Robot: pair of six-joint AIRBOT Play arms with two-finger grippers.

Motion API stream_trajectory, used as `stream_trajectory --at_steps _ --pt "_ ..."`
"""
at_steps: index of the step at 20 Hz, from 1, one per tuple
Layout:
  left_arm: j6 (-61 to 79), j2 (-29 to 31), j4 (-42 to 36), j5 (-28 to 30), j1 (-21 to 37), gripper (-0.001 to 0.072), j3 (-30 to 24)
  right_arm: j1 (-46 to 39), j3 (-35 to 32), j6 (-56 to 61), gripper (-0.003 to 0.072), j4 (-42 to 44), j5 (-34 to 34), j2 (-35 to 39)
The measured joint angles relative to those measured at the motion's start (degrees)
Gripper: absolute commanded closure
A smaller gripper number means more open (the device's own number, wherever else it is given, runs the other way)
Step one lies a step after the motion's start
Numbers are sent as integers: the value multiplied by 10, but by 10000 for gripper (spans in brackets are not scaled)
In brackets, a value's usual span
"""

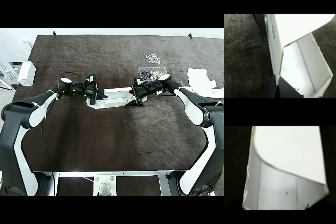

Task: Fold the box and place the chain.

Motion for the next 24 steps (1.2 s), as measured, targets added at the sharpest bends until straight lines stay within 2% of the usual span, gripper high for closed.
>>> stream_trajectory --at_steps 19,24 --pt "0 0 0 1 0 688 0 -2 10 -6 14 31 13 -19" --pt "0 0 0 1 0 688 0 -2 10 -3 38 32 11 -26"
